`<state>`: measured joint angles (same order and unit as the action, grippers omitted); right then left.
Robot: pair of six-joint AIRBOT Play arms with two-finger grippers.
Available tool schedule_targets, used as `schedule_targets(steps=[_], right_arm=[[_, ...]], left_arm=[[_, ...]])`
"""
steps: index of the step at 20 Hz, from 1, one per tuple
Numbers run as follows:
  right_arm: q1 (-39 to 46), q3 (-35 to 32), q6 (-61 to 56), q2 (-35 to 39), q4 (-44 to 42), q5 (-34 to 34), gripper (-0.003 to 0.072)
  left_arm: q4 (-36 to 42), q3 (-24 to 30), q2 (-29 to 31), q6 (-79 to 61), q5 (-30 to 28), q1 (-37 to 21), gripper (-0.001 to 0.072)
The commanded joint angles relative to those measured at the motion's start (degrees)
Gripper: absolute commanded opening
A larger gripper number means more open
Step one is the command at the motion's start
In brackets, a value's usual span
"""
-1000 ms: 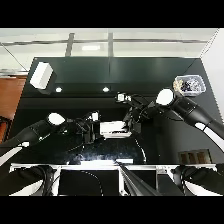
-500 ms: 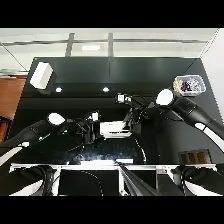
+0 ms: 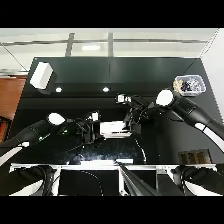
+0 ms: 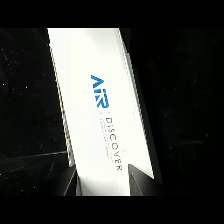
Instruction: Fold the box and place the chain.
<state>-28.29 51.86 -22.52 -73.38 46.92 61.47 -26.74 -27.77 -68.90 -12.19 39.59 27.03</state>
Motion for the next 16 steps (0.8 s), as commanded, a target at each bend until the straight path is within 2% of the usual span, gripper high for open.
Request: schedule_targets(steps=[1,9,11,16], right_arm=[[0.0,0.0,0.0,0.0,0.1,0.1,0.0356],[0.0,0.0,-2.4,0.0,0.3,0.0,0.0357],[0.0,0.0,-2.4,0.0,0.7,0.1,0.0394],[-0.1,-0.3,-2.6,0.0,1.3,0.1,0.0393]], left_arm=[[0.0,0.0,0.0,0.0,0.0,0.0,0.0328],[0.0,0.0,0.0,0.0,0.0,0.0,0.0328],[0.0,0.0,0.0,0.0,0.0,0.0,0.0328],[0.0,0.0,0.0,0.0,0.0,0.0,0.0328]])
